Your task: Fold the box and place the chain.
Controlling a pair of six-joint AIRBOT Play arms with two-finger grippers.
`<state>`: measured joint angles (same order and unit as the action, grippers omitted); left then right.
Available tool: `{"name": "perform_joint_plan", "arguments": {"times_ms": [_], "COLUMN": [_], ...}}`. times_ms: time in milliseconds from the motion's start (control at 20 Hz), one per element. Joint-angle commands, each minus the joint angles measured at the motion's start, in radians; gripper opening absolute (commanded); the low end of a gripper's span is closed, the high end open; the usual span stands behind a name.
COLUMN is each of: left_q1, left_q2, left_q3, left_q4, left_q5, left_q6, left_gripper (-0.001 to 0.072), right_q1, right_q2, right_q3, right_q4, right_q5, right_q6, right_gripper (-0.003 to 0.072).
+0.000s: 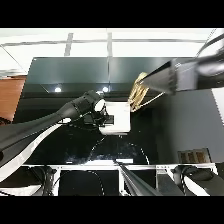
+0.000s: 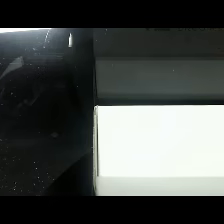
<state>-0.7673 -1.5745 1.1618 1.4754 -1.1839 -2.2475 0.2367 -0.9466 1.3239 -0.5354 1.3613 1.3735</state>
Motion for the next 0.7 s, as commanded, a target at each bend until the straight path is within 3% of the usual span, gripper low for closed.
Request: {"name": "perform_joint_plan", "arguments": {"times_ms": [0, 300, 500, 650], "left_q1": [0.001, 0.001, 0.001, 0.001], "left_q2": [0.000, 0.000, 0.000, 0.000], "left_q3": [0.000, 0.000, 0.000, 0.000], "left_q4": [0.001, 0.001, 0.001, 0.001], "left_q5": [0.002, 0.001, 0.001, 0.002], "left_q6": [0.000, 0.000, 0.000, 0.000], "left_gripper": [0.0031, 0.0031, 0.0031, 0.0031], "right_q1": [0.064, 0.090, 0.090, 0.089], "right_q2": [0.000, 0.000, 0.001, 0.002], "right_q3": [-0.169, -0.440, -0.451, -0.430], "right_q4": [-0.019, 0.003, 0.031, 0.175], "right_q5": [-0.097, -0.282, -0.285, -0.238], "right_q6": [-0.027, -0.028, -0.028, -0.074], "right_gripper": [0.0014, 0.0014, 0.0014, 0.0014]}}
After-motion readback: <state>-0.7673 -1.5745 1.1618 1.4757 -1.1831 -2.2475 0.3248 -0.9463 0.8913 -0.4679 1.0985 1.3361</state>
